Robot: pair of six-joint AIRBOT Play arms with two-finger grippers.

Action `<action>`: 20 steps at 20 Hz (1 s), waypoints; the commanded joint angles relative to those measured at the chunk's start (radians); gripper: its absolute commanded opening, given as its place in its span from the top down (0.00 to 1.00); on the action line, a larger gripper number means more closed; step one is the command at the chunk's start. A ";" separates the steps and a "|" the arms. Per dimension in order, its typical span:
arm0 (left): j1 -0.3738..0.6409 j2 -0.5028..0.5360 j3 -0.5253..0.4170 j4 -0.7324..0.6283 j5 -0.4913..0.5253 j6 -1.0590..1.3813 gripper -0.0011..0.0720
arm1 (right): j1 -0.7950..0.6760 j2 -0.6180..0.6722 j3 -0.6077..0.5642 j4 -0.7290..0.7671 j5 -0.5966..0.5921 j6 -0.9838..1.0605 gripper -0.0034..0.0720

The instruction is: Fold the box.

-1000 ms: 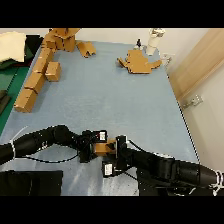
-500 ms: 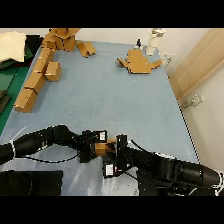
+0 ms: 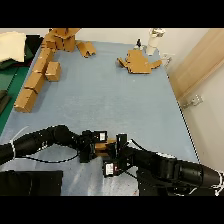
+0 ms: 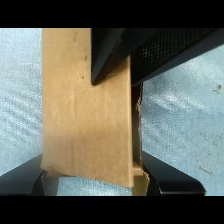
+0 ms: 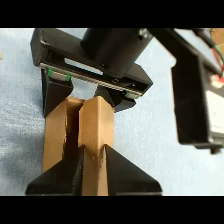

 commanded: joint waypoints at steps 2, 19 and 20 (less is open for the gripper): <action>0.000 0.000 0.000 -0.001 0.000 -0.001 0.36 | 0.001 0.000 -0.003 0.043 -0.004 0.000 0.69; 0.000 0.000 0.000 0.000 0.000 -0.001 0.36 | 0.035 0.021 0.048 0.117 -0.162 0.025 0.63; 0.000 0.000 0.000 0.000 0.000 -0.001 0.36 | 0.035 0.035 0.071 0.117 -0.218 0.026 0.63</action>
